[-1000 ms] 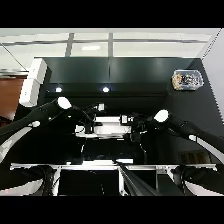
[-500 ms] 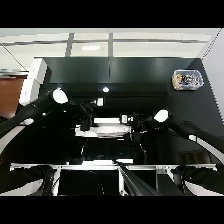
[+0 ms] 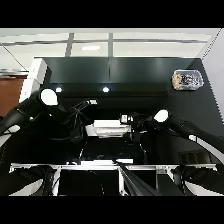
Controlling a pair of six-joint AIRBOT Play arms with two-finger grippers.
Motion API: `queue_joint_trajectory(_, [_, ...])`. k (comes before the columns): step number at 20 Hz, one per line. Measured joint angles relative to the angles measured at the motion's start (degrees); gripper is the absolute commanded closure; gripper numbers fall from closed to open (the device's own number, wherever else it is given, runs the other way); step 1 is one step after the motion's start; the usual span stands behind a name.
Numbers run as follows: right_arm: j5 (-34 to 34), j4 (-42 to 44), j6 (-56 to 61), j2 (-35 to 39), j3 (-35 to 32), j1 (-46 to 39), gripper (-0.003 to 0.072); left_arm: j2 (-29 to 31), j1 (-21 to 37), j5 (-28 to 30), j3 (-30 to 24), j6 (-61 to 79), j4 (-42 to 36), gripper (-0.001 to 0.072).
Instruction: Fold the box and place the chain.
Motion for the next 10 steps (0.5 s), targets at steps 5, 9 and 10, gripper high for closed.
queue_joint_trajectory(5, [-0.1,0.0,0.0,0.0,0.0,0.0,0.0589,0.3,0.3,12.6,-4.9,5.4,-19.7,0.0676])
queue_joint_trajectory(9, [-0.1,0.0,0.0,0.0,0.0,0.0,0.0589,0.3,0.6,27.7,-5.9,9.9,-26.0,0.0676])
queue_joint_trajectory(10, [-0.1,0.0,0.0,0.0,0.0,0.0,0.0589,0.1,0.6,30.7,-6.0,11.0,-26.5,0.0676])
